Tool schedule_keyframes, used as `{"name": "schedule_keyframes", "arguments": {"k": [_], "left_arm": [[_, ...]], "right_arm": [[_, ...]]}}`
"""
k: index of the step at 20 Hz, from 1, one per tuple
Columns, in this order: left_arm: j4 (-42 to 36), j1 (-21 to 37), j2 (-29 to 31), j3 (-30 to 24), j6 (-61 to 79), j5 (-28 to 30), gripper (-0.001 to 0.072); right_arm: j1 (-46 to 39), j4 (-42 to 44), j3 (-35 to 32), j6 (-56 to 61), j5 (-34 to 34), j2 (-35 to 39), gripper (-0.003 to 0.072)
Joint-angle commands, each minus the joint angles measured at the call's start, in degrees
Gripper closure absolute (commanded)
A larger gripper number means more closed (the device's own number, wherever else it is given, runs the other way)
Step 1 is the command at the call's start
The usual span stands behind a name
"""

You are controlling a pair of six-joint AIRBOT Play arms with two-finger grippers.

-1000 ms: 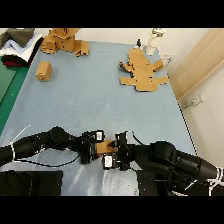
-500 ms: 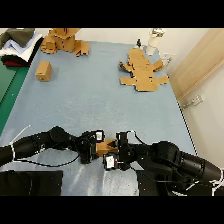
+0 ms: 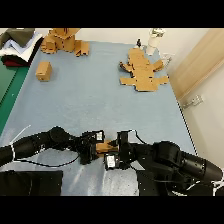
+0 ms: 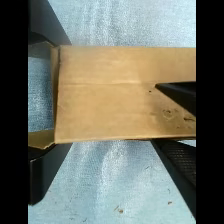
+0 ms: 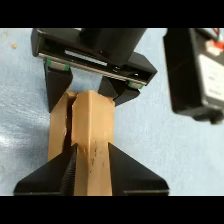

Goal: Fold the box.

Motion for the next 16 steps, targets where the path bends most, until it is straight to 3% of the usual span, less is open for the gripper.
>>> {"name": "schedule_keyframes", "arguments": {"k": [1, 6, 8, 16], "left_arm": [[-0.09, 0.0, 0.0, 0.0, -0.09, 0.15, 0.0251], [-0.09, 0.0, 0.0, 0.0, -0.09, 0.15, 0.0251], [-0.09, 0.0, 0.0, 0.02, -0.09, 0.15, 0.0251], [-0.09, 0.0, 0.0, 0.02, -0.07, 0.15, 0.0251]], "right_arm": [[0.07, 0.26, 0.02, 0.0, -0.59, 0.2, 0.0407], [0.07, 1.31, -0.59, 0.0, -1.75, 0.17, 0.041], [0.07, 2.8, -0.98, 0.0, -1.84, 0.17, 0.0478], [0.09, 5.97, -1.2, -0.04, -2.14, -1.86, 0.0478]]}}
